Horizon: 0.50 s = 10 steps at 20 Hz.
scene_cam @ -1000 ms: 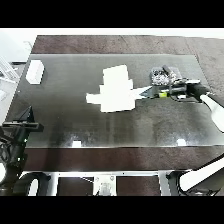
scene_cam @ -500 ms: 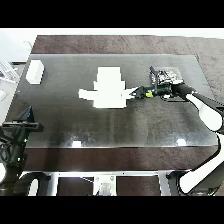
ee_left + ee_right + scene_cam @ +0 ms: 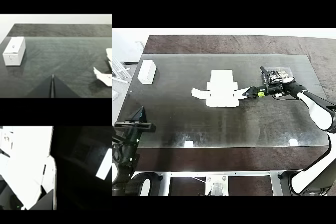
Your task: Fold the box and place the chain.
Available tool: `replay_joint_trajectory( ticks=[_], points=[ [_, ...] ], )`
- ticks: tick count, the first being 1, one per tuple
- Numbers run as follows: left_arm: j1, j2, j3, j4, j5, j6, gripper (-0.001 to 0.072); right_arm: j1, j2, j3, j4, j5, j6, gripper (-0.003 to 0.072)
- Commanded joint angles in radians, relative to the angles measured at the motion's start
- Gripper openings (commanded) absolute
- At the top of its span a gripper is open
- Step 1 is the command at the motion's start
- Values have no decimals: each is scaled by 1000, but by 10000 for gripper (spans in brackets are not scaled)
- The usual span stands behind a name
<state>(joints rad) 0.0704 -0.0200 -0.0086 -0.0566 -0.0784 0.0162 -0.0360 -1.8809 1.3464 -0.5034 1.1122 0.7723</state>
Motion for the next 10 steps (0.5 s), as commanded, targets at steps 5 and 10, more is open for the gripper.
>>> replay_joint_trajectory(
  ticks=[5, 10],
  points=[
    [0, 0, 0, 1, -178, 19, 464, 6, -1, 6, -14, -2, -11, 0],
    [1, -9, 28, -3, -285, 18, 464, 8, -1, 13, -14, -2, -9, 0]
  ],
)
